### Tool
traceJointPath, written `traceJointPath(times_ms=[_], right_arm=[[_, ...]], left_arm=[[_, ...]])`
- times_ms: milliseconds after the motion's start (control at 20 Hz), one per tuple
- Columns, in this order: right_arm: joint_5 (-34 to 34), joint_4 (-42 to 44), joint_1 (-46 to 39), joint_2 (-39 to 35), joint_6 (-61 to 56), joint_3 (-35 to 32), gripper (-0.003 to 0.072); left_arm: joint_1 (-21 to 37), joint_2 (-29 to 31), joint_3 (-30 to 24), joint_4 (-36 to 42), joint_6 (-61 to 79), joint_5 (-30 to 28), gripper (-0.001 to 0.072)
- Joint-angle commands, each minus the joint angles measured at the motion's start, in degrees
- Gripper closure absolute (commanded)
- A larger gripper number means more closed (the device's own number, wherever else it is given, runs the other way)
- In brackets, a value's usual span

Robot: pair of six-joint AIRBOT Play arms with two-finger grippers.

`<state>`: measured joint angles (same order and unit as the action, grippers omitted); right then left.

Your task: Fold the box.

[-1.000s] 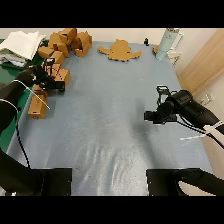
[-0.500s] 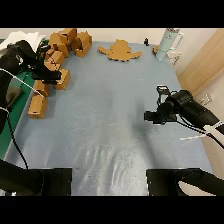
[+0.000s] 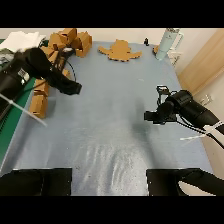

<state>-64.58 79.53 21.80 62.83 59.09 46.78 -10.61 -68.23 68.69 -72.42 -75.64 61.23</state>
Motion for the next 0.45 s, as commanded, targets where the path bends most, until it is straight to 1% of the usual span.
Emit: traceJointPath(times_ms=[0, 100, 200, 400], right_arm=[[0.0, 0.0, 0.0, 0.0, 0.0, 0.0, 0.0678], [0.0, 0.0, 0.0, 0.0, 0.0, 0.0, 0.0678], [0.0, 0.0, 0.0, 0.0, 0.0, 0.0, 0.0678], [0.0, 0.0, 0.0, 0.0, 0.0, 0.0, 0.0678]], left_arm=[[-8.4, 6.8, -13.2, 0.0, -2.9, -8.8, 0.0700], [-11.5, 7.0, -17.2, 0.0, -5.4, -9.3, 0.0699], [-13.5, 7.0, -19.7, 0.0, -5.4, -10.3, 0.0696], [-14.4, 7.0, -20.2, 0.9, -5.4, -8.7, 0.0696]])
